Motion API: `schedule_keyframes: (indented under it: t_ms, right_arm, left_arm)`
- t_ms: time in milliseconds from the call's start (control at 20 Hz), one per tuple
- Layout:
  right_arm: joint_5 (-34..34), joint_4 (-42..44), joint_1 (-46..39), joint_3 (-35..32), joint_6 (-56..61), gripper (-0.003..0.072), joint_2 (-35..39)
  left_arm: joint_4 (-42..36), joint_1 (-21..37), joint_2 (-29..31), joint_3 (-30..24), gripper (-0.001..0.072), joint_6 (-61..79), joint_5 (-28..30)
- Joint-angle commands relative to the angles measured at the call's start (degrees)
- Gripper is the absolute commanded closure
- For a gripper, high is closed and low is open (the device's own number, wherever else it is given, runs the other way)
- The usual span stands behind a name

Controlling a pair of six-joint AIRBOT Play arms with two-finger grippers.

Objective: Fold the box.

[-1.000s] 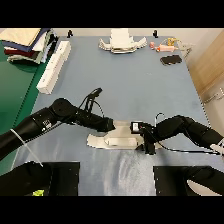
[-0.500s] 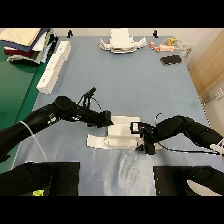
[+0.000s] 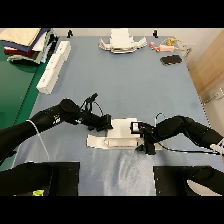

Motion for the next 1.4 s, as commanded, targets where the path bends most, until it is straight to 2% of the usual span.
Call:
schedule_keyframes:
  t_ms: [0, 350, 550, 650, 850, 1000, 1150, 1200, 1250, 1350]
  right_arm:
    - [0.2, 0.0, 0.0, 0.0, -0.1, 0.0224, 0.0]
    - [0.2, 0.0, 0.0, 0.0, -0.1, 0.0224, 0.0]
    - [0.2, 0.0, 0.0, 0.0, -0.1, 0.0224, 0.0]
    - [0.2, 0.0, 0.0, 0.0, -0.1, 0.0224, 0.0]
    - [0.2, 0.0, 0.0, 0.0, -0.1, 0.0224, 0.0]
    - [0.2, 0.0, 0.0, 0.0, -0.1, 0.0225, 0.0]
    - [0.2, 0.0, 0.0, 0.0, -0.1, 0.0224, 0.0]
    - [0.2, 0.0, 0.0, 0.0, -0.1, 0.0224, 0.0]
    - [0.2, 0.0, 0.0, 0.0, -0.1, 0.0225, 0.0]
    - [0.2, 0.0, 0.0, 0.0, -0.1, 0.0224, 0.0]
  left_arm:
    - [0.4, 0.0, -0.6, -0.2, 0.0696, -0.5, 1.5]
    - [0.4, 0.0, -2.1, -0.2, 0.0696, -0.8, 1.3]
    - [-0.5, 0.0, 0.1, 0.8, 0.0696, 7.5, 0.8]
    - [-0.1, 0.1, 5.0, 0.9, 0.0697, 11.5, 1.0]
    - [12.5, 0.1, 19.1, 0.3, 0.0698, 11.2, -0.4]
    - [23.8, 0.1, 30.7, -0.7, 0.0697, 13.2, -6.9]
    - [29.6, 0.1, 39.0, -3.2, 0.0691, 19.8, -15.1]
    - [30.6, 0.1, 40.5, -4.3, 0.0418, 21.8, -16.2]
    - [30.7, 0.1, 41.2, -5.5, 0.0006, 23.9, -15.6]
    - [30.5, 0.0, 40.8, -7.5, 0.0019, 30.1, -13.8]
